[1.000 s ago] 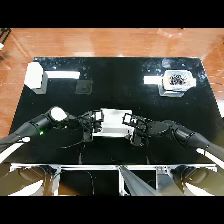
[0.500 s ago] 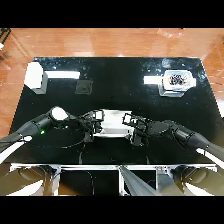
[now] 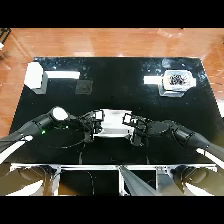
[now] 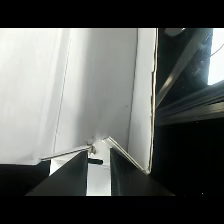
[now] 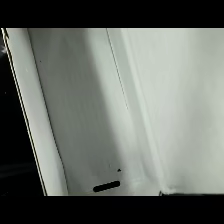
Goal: Fold the box and place the chain.
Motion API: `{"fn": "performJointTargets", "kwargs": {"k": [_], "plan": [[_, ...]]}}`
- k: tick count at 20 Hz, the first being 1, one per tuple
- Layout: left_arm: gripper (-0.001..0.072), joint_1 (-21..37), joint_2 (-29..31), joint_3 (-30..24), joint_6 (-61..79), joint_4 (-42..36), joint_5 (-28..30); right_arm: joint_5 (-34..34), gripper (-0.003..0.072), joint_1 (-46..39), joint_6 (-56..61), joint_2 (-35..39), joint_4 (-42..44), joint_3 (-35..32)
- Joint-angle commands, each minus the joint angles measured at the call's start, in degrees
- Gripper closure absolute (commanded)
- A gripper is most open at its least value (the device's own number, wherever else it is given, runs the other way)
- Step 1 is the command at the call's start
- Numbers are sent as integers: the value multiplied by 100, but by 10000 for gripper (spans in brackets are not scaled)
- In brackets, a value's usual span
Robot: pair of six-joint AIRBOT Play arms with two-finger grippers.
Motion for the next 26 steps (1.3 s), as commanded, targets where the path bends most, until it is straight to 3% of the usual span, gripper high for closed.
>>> {"fn": "performJointTargets", "kwargs": {"k": [1, 7, 19, 21, 22, 26], "plan": [[451, -44, -4, -2, 2, -76, -9, 2, 468, 2, 2, -2, 4, 2], [452, -317, -4, -2, 0, -101, 345, 2, 468, 2, 2, -2, 4, 2], [447, -313, -4, -2, -44, -98, 317, 0, 468, 2, 2, -2, 4, 2], [285, -313, -4, -2, -44, -101, 315, 0, 468, 2, 2, -2, 4, 2], [251, -313, -4, -2, -70, -98, 315, 0, 468, 2, 2, -2, 4, 2], [254, -313, -4, -2, -199, -98, 286, 0, 468, 2, 2, -2, 4, 2]]}}
